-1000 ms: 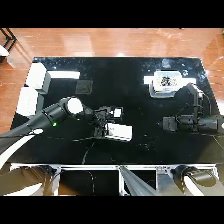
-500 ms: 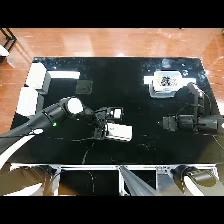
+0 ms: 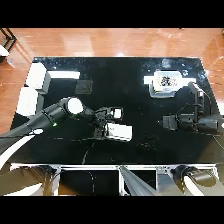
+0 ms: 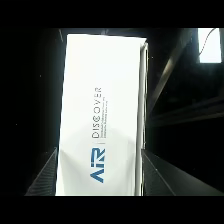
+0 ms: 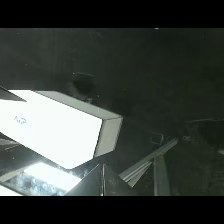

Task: Fold the box and place the chain.

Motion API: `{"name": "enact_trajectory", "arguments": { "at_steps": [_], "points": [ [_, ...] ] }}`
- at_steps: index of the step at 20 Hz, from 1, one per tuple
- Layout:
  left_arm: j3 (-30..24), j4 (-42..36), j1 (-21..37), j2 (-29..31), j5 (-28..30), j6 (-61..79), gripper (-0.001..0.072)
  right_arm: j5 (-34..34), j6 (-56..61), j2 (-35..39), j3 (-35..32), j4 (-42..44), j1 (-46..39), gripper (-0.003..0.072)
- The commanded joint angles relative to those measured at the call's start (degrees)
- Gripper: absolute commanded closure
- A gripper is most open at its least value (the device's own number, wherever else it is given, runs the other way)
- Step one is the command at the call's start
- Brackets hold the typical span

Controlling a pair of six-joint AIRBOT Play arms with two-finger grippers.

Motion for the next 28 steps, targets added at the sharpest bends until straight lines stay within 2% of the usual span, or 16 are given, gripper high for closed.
{"name": "enact_trajectory", "arguments": {
  "at_steps": [1,6,13,28],
  "points": [
    [0.0,0.2,-1.0,0.0,1.3,0.0,0.0073,-0.6,0.0,0.0,0.0,0.0,0.0,0.0665],
    [0.0,0.2,-1.7,0.0,4.0,-0.4,0.0073,-0.6,0.0,0.0,0.0,0.0,0.0,0.0665],
    [0.0,0.9,-1.7,-0.1,1.3,-0.7,0.0073,-0.6,0.0,0.0,0.0,0.0,0.0,0.0665],
    [0.0,1.0,-1.7,-1.6,1.8,-0.7,0.0074,-0.8,0.0,0.0,0.0,0.0,0.0,0.0664]
  ]
}}
